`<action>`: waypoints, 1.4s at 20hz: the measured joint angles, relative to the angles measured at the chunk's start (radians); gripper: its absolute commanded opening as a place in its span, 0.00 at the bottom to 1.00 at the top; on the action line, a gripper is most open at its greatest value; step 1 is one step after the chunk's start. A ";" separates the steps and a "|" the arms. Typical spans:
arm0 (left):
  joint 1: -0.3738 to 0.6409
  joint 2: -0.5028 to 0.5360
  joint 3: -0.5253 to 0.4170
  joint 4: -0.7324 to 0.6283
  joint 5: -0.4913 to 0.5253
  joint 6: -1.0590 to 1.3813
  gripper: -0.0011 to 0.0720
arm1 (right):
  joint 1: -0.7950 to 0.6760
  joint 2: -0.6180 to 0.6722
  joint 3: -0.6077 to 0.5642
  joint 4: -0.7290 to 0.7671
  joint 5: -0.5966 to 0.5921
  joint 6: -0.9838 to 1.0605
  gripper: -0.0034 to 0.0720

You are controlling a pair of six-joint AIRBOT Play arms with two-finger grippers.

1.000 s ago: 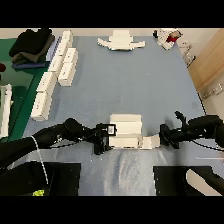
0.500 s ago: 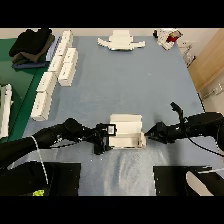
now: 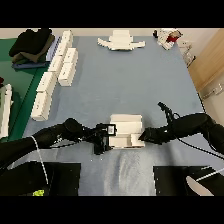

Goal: Fold the box.

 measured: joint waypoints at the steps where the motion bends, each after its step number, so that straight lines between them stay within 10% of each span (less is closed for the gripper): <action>1: 0.000 0.000 0.000 0.000 0.000 0.000 0.73 | 0.045 -0.003 0.018 -0.044 0.018 0.055 0.50; 16: 0.000 0.000 0.000 0.000 0.000 -0.001 0.73 | 0.573 -0.390 0.355 -0.660 -0.067 0.801 0.43; 19: 0.000 0.000 0.000 0.000 0.000 -0.001 0.73 | 0.588 -0.413 0.370 -0.705 -0.090 0.847 0.05; 27: 0.000 0.000 0.000 0.000 -0.001 0.000 0.73 | 0.597 -0.426 0.380 -0.728 -0.095 0.873 0.06; 28: 0.000 0.000 0.000 0.000 -0.001 0.000 0.73 | 0.597 -0.427 0.380 -0.728 -0.095 0.873 0.32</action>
